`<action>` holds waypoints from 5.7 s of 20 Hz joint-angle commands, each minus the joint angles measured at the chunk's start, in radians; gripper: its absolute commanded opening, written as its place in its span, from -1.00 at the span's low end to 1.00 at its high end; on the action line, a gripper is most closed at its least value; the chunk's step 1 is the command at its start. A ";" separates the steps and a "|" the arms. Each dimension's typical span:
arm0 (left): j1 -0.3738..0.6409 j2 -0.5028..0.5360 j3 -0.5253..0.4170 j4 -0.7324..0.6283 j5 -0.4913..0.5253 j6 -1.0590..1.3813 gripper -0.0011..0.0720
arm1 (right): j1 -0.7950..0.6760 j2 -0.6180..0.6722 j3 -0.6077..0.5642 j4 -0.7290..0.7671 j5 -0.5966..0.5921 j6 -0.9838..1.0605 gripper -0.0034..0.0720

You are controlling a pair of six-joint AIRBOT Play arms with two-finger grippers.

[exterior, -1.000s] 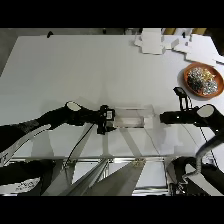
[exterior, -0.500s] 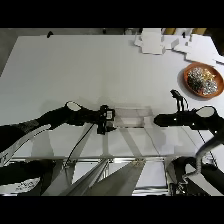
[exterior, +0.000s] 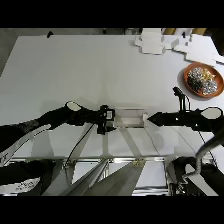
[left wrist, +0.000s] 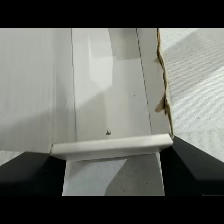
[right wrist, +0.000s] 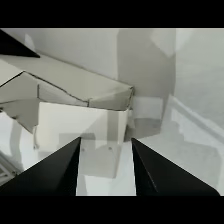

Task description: Fold the box and place the chain.

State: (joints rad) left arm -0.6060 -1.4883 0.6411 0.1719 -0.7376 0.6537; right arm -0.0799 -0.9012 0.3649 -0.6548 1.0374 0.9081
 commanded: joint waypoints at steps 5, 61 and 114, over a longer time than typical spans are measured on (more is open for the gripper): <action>0.000 0.001 0.001 0.000 0.000 0.000 -0.39 | 0.110 0.005 0.000 -0.039 -0.063 0.010 0.37; 0.000 0.001 0.001 0.000 0.000 0.000 -0.39 | 0.727 -0.397 0.403 -0.766 -0.073 1.126 0.01; 0.000 0.001 0.001 0.000 0.000 0.000 -0.39 | 0.688 -0.039 0.527 -0.927 0.264 0.937 0.00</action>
State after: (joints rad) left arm -0.6064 -1.4883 0.6411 0.1719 -0.7376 0.6540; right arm 0.6319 -0.9970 0.8177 -1.5753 1.2251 1.9270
